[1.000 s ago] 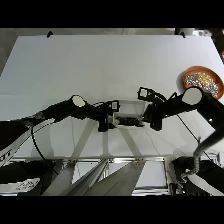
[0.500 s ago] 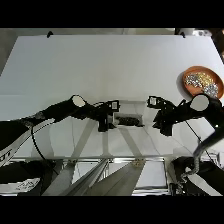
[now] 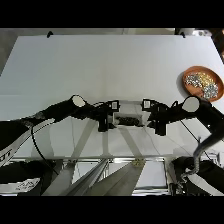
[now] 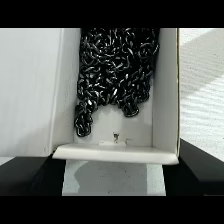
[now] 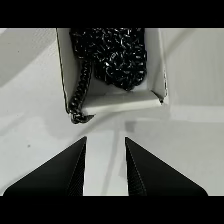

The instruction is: Fold the box and place the chain.

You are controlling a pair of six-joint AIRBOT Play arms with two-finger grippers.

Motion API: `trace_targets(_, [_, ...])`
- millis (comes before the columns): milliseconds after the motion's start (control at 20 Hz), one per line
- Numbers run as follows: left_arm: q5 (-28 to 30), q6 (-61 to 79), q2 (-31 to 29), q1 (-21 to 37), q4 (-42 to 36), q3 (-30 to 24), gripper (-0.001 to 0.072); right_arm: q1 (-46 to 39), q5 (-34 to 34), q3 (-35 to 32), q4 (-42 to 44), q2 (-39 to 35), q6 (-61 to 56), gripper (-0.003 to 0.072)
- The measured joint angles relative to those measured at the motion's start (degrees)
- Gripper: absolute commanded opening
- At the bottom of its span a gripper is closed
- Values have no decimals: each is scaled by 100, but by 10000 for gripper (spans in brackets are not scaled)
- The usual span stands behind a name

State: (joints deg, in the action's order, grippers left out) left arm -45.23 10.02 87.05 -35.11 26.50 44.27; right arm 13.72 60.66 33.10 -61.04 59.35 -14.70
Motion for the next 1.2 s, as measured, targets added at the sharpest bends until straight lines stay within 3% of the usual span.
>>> trace_targets(800, [0, 0, 0, 0, 0, 0, 396, 212, -17, -2, 415, 210, 46, 269])
trace_targets(900, [0, 0, 0, 0, 0, 0, 396, 234, 15, -2, 413, 223, 42, 176])
trace_targets(1150, [0, 0, 0, 0, 0, 0, 396, 245, 177, -2, 240, 232, -4, 154])
trace_targets(1200, [0, 0, 0, 0, 0, 0, 396, 245, 243, -2, 157, 232, -11, 108])
